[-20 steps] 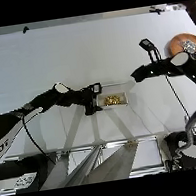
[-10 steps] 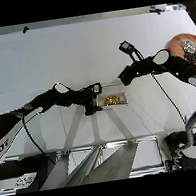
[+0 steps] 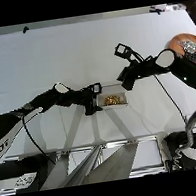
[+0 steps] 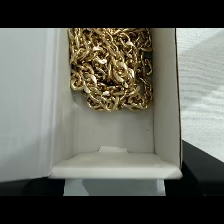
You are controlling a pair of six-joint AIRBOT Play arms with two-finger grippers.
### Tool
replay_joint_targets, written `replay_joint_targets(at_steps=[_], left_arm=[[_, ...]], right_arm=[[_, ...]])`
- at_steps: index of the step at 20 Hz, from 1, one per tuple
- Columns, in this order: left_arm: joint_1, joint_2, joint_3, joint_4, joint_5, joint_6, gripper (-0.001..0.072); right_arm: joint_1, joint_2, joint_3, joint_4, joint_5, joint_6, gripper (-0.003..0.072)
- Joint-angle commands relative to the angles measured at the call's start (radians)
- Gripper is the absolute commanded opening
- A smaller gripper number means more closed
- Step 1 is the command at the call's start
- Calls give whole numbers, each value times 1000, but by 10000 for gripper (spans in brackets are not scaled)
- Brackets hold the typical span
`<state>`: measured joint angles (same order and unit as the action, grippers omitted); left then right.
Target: Fold the box and place the chain.
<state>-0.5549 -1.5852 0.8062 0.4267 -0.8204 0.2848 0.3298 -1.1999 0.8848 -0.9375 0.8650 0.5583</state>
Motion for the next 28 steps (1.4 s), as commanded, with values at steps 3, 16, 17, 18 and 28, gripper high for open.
replay_joint_targets(at_steps=[3, 16, 17, 18, 28], left_arm=[[0, 0, 0, 0, 0, 0, 276], [0, 0, 0, 0, 0, 0, 276], [0, 0, 0, 0, 0, 0, 276], [0, 0, 0, 0, 0, 0, 276], [0, 0, 0, 0, 0, 0, 276]], right_arm=[[68, 7, -1, -10, 34, -17, 5], [183, 43, -1, -158, 112, -45, 198], [192, 43, -1, -159, 113, -45, 198], [199, 43, -1, -160, 112, -44, 198], [261, 43, -1, -177, 194, -43, 198]])
